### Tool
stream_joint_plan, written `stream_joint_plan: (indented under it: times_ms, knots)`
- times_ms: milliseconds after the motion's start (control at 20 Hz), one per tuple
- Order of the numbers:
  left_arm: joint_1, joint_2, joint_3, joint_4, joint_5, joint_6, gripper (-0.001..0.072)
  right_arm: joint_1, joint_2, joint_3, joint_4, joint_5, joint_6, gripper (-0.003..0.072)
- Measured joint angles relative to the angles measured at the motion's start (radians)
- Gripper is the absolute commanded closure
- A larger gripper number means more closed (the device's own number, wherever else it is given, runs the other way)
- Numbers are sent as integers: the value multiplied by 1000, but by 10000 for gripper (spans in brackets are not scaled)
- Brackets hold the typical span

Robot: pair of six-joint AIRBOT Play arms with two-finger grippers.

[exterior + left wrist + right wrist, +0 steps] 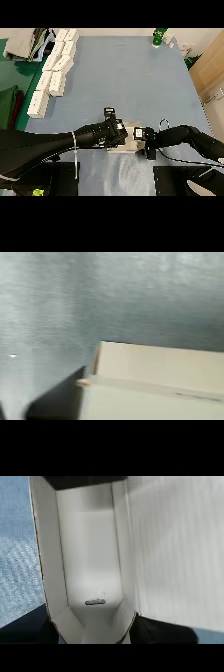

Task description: Fold the box.

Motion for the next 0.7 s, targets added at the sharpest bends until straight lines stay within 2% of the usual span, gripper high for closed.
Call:
stream_joint_plan:
  times_ms: [200, 450, 500, 550, 600, 700]
  knots:
    - [0, 7, 42, 2, -38, 10, 95, 0, 0, 0, -1, 0, 0, 166]
    - [0, 52, 154, 76, -198, 45, 98, 0, 0, 0, -1, 1, 0, 166]
    - [0, 62, 171, 87, -220, 50, 213, 0, 0, 0, -1, 0, 0, 166]
    - [0, 70, 187, 97, -239, 52, 576, 0, 0, 0, -1, 1, 0, 166]
    - [0, 76, 198, 105, -251, 55, 698, 0, 0, 0, -1, 1, 0, 166]
    - [0, 82, 215, 112, -258, 94, 696, 0, 0, 0, -1, 1, 0, 166]
